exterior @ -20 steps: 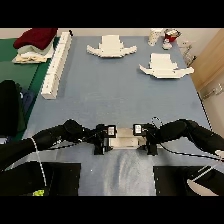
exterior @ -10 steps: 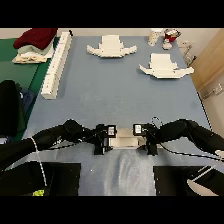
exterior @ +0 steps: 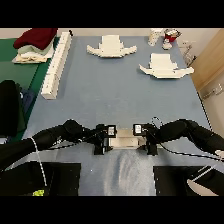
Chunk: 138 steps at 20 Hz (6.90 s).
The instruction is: Fold the box.
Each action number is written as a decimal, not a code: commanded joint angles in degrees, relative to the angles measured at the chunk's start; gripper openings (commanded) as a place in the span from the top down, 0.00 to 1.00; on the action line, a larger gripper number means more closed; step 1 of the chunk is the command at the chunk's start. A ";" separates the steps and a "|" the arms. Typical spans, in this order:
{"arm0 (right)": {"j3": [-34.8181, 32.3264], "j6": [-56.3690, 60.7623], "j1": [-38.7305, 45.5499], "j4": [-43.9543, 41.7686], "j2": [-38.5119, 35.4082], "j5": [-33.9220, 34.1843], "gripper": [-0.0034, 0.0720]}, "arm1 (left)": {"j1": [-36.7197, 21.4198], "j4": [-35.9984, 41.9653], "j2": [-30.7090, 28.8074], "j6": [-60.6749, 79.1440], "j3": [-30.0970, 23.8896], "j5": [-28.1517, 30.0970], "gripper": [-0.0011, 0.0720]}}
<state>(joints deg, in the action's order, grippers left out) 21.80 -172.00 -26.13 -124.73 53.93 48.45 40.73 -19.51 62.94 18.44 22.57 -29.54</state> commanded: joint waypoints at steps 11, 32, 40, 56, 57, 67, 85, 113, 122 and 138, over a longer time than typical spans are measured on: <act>0.13 3.48 -0.02 0.61 -0.55 0.02 0.01 | 0.00 -0.02 0.02 0.02 0.04 0.02 0.38; 11.52 80.65 -4.92 -12.72 -4.55 -7.08 0.61 | 0.00 -0.02 0.00 0.02 0.04 0.00 0.38; 13.25 80.65 -0.33 -11.21 9.66 -12.41 0.61 | -0.02 -0.02 -0.02 0.02 0.04 0.02 0.38; 13.64 78.27 -0.33 -10.95 12.85 -8.37 0.61 | -0.02 -0.02 -0.02 0.02 0.04 0.02 0.38; 14.29 76.28 -0.24 -10.78 12.02 -7.32 0.61 | -0.02 -0.02 -0.02 0.02 0.04 0.02 0.38; 16.90 47.50 -0.31 4.07 -10.80 21.03 0.55 | -0.02 -0.02 -0.02 0.02 0.04 0.02 0.38; 4.50 10.25 -0.42 8.33 -5.97 7.30 0.38 | -0.02 -0.02 -0.02 0.02 0.04 0.02 0.38; 14.80 82.79 1.73 47.74 -5.07 22.51 0.95 | -0.02 -0.02 -0.04 0.02 0.04 0.02 0.38; 9.75 81.24 36.94 15.17 -0.13 24.68 0.95 | -0.02 0.00 -0.04 0.02 0.04 0.02 0.38; -0.59 66.95 37.77 -7.56 2.12 25.22 0.95 | -0.02 0.00 -0.04 0.02 0.04 0.02 0.38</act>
<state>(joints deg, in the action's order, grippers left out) 21.52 -102.76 11.60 -130.30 56.01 72.31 40.71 -19.51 62.96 18.46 22.59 -29.54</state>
